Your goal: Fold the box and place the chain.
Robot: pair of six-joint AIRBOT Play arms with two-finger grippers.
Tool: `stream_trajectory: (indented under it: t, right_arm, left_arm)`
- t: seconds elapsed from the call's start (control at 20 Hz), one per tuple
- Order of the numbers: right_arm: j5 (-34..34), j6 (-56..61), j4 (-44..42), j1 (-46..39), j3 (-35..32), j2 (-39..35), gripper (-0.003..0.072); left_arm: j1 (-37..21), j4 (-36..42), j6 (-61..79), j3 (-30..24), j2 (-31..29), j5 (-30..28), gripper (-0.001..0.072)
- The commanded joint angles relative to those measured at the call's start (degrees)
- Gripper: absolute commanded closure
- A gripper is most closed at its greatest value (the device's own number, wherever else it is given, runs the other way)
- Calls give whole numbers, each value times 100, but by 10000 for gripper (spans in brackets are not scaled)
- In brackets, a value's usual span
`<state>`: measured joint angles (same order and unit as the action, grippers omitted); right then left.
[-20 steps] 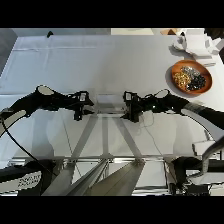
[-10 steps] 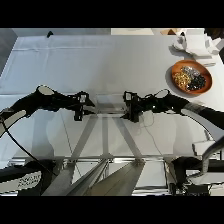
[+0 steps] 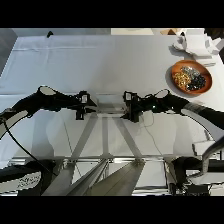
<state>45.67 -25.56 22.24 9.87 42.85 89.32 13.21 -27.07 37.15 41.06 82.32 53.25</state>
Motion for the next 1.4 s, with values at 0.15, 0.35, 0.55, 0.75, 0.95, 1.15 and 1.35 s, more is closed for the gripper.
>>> stream_trajectory:
  t: [0.15,0.35,0.55,0.75,0.95,1.15,1.35]
  right_arm:
    - [0,0,0,0,2,-2,288]
    - [0,-2,0,0,4,-2,288]
    - [2,-2,0,0,2,-2,288]
    - [2,-2,0,0,2,-2,288]
    - [0,-2,0,0,2,-2,288]
    - [0,0,0,0,2,-2,288]
    - [0,0,0,0,2,-2,288]
  left_arm:
    - [153,201,35,0,120,-127,508]
    - [153,223,35,0,120,-118,698]
    - [153,319,35,0,122,-118,691]
    - [153,791,33,0,175,-120,615]
    - [153,802,7,0,262,-120,273]
    - [153,798,-146,0,289,-118,243]
    - [153,800,-142,0,284,-116,362]
